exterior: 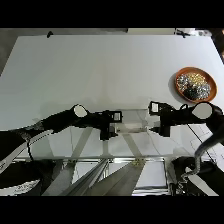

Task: Fold the box and place the chain.

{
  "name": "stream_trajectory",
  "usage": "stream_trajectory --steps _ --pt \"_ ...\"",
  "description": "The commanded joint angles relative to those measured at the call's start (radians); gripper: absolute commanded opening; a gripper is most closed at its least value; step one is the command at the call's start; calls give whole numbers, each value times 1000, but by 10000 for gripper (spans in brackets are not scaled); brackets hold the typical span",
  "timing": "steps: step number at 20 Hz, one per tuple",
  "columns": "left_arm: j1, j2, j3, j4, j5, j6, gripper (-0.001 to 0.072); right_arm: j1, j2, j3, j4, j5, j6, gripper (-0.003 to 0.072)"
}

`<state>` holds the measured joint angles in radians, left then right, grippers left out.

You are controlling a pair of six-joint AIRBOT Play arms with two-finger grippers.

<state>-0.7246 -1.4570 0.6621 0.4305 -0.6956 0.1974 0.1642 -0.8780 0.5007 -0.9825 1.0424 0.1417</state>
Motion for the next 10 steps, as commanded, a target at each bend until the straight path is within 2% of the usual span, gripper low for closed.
stream_trajectory --steps 1,2,3,4,6,8,9,10 --pt "0 -11 -1 12 3 -3 151 0 11 0 165 6 7 641" --pt "0 -11 -1 12 2 -3 150 0 11 0 197 6 7 618" --pt "0 -11 -1 12 -1 -3 150 0 11 0 210 10 7 504" --pt "0 -11 -1 12 0 -3 150 0 11 0 209 15 7 419" --pt "0 -11 -1 11 0 -3 150 0 11 0 214 27 7 315" --pt "0 -11 -1 12 0 -3 150 1 11 0 248 30 7 45" --pt "0 -11 -1 12 -1 -3 150 1 9 0 277 19 7 7" --pt "0 -11 -1 12 0 -3 150 1 2 0 312 8 8 7"
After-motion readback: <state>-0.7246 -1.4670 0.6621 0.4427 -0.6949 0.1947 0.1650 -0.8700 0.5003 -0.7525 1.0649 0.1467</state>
